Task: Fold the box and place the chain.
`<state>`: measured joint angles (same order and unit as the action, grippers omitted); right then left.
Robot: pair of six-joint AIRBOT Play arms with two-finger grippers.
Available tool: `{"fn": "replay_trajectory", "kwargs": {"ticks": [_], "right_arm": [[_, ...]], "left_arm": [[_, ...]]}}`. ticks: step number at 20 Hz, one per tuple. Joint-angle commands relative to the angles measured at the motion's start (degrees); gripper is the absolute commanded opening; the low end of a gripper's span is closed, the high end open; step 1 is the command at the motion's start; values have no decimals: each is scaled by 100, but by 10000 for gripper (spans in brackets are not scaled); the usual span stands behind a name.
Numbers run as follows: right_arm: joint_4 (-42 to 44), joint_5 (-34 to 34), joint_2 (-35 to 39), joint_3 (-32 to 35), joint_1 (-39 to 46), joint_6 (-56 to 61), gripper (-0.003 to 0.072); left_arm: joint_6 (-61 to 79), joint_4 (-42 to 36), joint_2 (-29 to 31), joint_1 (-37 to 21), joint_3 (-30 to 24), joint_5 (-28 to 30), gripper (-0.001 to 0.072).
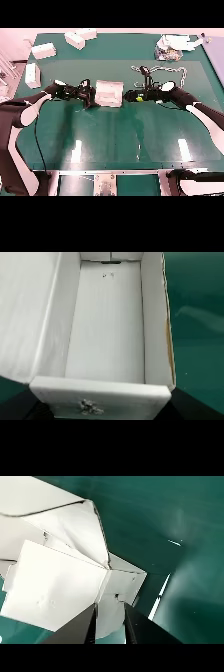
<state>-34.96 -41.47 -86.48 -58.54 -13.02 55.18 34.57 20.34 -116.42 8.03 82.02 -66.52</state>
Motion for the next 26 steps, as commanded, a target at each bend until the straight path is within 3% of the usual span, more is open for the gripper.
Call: {"fn": "replay_trajectory", "kwargs": {"ticks": [1, 11, 14, 23, 26], "right_arm": [[136, -7, 2, -7, -9, 4, 226], [254, 61, -118, -7, -101, 28, 227], [264, 256, -155, -9, -201, 28, 303], [216, 400, -157, -90, -341, 238, 305], [-474, 363, -157, -308, -426, 960, 315]], "left_arm": [[0, 2, 4, 2, 4, 2, 495], [2, 2, 4, 2, 4, 0, 494], [2, 2, 4, 2, 4, 0, 495], [2, 2, 4, 2, 4, 0, 495], [2, 2, 4, 2, 4, 0, 494]]}}
